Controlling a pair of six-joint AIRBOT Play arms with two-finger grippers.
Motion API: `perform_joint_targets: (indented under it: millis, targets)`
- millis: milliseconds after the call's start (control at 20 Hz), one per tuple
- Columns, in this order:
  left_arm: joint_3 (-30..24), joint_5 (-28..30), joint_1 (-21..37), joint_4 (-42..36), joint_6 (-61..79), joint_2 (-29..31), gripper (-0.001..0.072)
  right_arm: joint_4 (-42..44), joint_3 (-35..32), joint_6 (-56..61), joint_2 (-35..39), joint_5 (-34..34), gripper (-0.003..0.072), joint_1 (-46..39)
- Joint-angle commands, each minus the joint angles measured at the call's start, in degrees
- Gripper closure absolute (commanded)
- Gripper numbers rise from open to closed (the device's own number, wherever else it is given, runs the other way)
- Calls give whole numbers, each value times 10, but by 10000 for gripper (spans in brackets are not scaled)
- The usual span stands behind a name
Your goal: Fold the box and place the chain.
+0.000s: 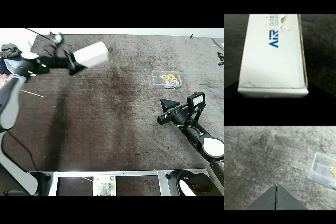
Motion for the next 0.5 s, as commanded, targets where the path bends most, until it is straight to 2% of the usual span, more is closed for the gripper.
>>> perform_joint_targets:
  millis: [0,100,150,300,450]
  targets:
    - [0,65,76,46,-149,76,706,0,0,0,0,0,678,0]
    - [-19,94,122,101,-205,122,706,0,0,0,0,0,677,0]
    - [-46,124,147,114,-221,153,706,0,0,0,0,0,678,0]
    - [-160,195,220,120,-221,258,706,0,0,0,0,0,677,0]
    - [-286,206,302,123,-221,345,706,0,0,0,0,0,678,0]
